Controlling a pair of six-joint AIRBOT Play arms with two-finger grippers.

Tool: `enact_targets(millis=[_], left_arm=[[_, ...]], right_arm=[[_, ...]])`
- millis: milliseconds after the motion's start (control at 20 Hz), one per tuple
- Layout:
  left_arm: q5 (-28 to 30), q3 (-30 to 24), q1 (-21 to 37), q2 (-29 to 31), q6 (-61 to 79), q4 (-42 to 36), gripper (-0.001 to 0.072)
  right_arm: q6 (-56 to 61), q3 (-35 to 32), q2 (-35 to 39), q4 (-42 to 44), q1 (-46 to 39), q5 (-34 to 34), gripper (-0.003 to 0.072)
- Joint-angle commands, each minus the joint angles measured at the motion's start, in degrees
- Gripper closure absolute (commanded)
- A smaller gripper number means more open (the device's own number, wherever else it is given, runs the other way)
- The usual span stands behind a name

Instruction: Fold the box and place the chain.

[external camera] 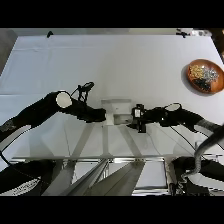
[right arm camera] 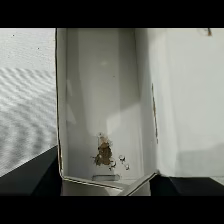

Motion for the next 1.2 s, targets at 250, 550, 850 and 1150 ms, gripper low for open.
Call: enact_targets(millis=[250, 550, 850, 1150], left_arm=[[0.42, 0.07, -2.71, -0.04, -12.48, 7.41, 0.0459], [0.0, 5.16, -5.38, -1.95, -17.88, 10.19, 0.0459], [-7.1, 13.51, -7.82, -7.52, -21.33, 15.87, 0.0459], [-13.22, 14.03, -8.15, -7.56, -26.82, 22.84, 0.0459]], right_arm=[[0.09, -0.02, 0.04, 0.04, 0.0, 0.0, 0.0248], [0.09, -0.02, 0.04, 0.04, 0.0, -0.02, 0.0248], [0.09, -0.02, 0.04, 0.04, 0.0, -0.02, 0.0248], [0.09, -0.02, 0.04, 0.04, 0.0, -0.02, 0.0248]])
